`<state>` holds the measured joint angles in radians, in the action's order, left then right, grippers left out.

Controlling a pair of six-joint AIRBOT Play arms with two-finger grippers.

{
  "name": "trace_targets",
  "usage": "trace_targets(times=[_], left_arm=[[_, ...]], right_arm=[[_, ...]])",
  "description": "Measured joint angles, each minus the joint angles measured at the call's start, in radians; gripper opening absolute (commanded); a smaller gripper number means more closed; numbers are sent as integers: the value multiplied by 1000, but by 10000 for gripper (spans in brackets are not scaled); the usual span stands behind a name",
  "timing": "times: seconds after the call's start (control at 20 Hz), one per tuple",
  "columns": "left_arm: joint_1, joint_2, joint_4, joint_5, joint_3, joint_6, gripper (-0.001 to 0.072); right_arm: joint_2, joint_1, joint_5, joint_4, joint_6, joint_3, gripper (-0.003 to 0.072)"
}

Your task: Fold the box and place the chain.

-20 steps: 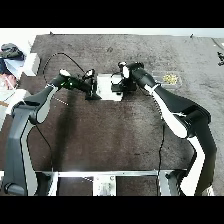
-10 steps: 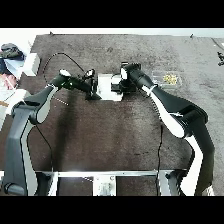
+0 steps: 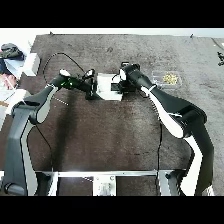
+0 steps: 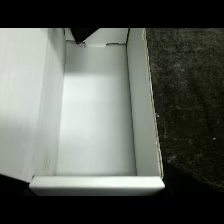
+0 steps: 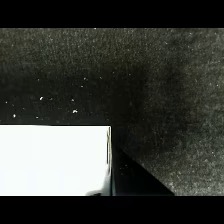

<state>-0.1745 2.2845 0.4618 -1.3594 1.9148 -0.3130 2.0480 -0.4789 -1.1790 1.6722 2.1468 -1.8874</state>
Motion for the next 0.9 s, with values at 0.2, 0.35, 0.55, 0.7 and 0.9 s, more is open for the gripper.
trace_targets(times=[0.2, 0.35, 0.55, 0.7, 0.9], left_arm=[[0, 0, 0, -1, 0, 0, 405], [2, 0, 1, -6, 0, 2, 405], [2, 0, 2, -5, 0, 0, 405], [1, 0, 2, -6, 0, -1, 405], [1, 0, 2, -7, 0, -1, 405]], right_arm=[[0, -2, 6, 14, 3, 0, 183], [-5, -1, 9, 27, 11, 0, 265], [-18, -3, 10, 25, 12, 0, 485], [-24, -3, 13, 2, -2, 0, 485], [-63, -1, 12, -11, -51, 0, 484]])
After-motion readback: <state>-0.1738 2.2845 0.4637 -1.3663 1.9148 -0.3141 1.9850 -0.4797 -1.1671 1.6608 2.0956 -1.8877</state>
